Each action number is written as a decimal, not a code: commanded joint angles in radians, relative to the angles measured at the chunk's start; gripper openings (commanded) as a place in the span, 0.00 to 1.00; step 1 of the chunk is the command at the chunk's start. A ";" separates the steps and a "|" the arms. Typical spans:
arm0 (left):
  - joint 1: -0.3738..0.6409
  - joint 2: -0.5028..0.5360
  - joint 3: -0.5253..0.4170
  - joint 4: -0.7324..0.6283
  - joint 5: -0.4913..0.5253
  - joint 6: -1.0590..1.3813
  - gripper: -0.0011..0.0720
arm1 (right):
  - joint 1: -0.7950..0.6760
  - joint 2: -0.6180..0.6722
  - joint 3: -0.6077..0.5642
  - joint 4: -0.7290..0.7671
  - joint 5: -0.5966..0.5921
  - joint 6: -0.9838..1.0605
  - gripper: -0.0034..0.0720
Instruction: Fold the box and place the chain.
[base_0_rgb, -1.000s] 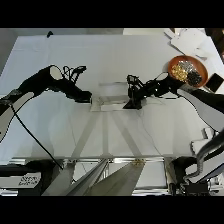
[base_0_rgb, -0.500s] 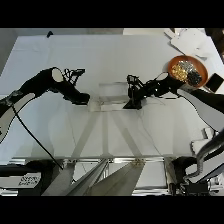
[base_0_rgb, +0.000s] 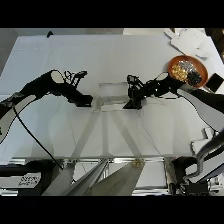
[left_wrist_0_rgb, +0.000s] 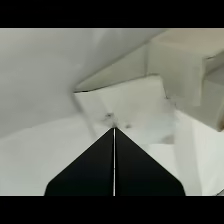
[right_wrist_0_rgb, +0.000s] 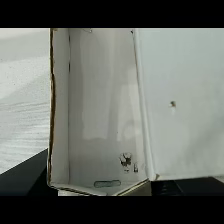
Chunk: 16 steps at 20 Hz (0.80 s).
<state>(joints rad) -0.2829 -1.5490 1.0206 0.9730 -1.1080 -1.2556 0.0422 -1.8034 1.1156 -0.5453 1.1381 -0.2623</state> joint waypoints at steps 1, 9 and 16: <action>0.009 0.004 -0.001 -0.044 0.000 0.043 0.03 | 0.000 -0.001 0.000 0.001 0.000 0.001 0.56; 0.035 0.031 -0.003 0.262 -0.014 -0.096 0.03 | 0.000 -0.001 0.000 0.001 0.000 0.001 0.56; 0.021 0.018 -0.004 0.141 0.009 -0.091 0.02 | 0.000 -0.001 0.000 0.000 0.000 0.001 0.56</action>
<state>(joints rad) -0.2550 -1.5234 1.0172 1.1336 -1.1126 -1.3342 0.0422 -1.8034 1.1156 -0.5446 1.1374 -0.2619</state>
